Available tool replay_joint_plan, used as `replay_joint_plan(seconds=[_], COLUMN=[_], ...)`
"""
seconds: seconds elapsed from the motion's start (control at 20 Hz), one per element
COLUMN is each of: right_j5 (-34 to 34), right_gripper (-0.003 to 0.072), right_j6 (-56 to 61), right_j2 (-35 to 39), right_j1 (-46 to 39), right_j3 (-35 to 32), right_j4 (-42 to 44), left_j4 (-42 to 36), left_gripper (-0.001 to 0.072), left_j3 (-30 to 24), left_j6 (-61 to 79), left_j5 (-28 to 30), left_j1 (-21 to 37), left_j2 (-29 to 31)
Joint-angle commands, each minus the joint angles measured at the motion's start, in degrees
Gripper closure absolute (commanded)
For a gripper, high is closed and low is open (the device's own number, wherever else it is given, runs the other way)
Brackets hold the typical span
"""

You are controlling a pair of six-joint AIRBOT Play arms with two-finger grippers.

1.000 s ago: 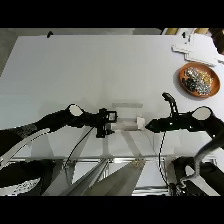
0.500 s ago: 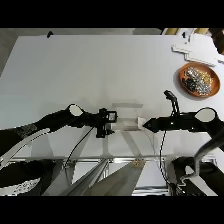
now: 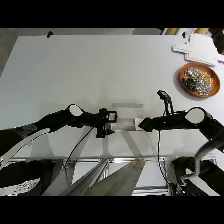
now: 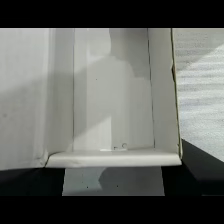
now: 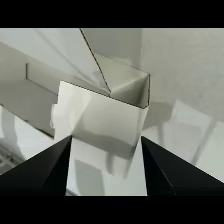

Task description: Fold the box and place the chain.

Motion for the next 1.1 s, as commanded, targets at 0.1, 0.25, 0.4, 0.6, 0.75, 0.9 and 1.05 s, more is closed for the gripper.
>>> replay_joint_plan(seconds=[0.1, 0.25, 0.4, 0.6, 0.75, 0.9, 1.05], right_j5=[-3.61, -2.64, -2.58, -2.27, 0.35, 3.58, 6.01], right_gripper=[0.0227, 0.0229, 0.0279, 0.0300, 0.0331, 0.0360, 0.0410], right_j6=[17.57, 26.53, 34.93, 43.01, 45.92, 50.36, 53.22], right_j2=[-3.48, -6.58, -9.53, -12.85, -16.35, -19.32, -21.44], right_j1=[9.25, 13.33, 16.70, 20.37, 22.14, 24.09, 25.29], right_j3=[4.94, 7.67, 9.92, 13.03, 15.45, 17.99, 20.09], right_j4=[-10.54, -15.85, -20.65, -26.03, -27.91, -31.93, -33.99], left_j4=[0.00, 0.02, 0.00, 0.00, 0.00, 0.00, 0.00], left_gripper=[0.0491, 0.0491, 0.0491, 0.0491, 0.0491, 0.0491, 0.0491], left_j3=[0.02, 0.02, 0.02, 0.02, 0.02, 0.02, 0.02], left_j6=[0.02, 0.02, 0.02, 0.02, 0.02, 0.02, 0.02], left_j5=[0.02, 0.00, 0.02, 0.00, 0.00, 0.00, 0.00], left_j1=[0.00, 0.00, 0.00, 0.00, 0.00, 0.00, 0.00], left_j2=[0.00, 0.00, 0.00, 0.00, 0.00, 0.00, 0.00])
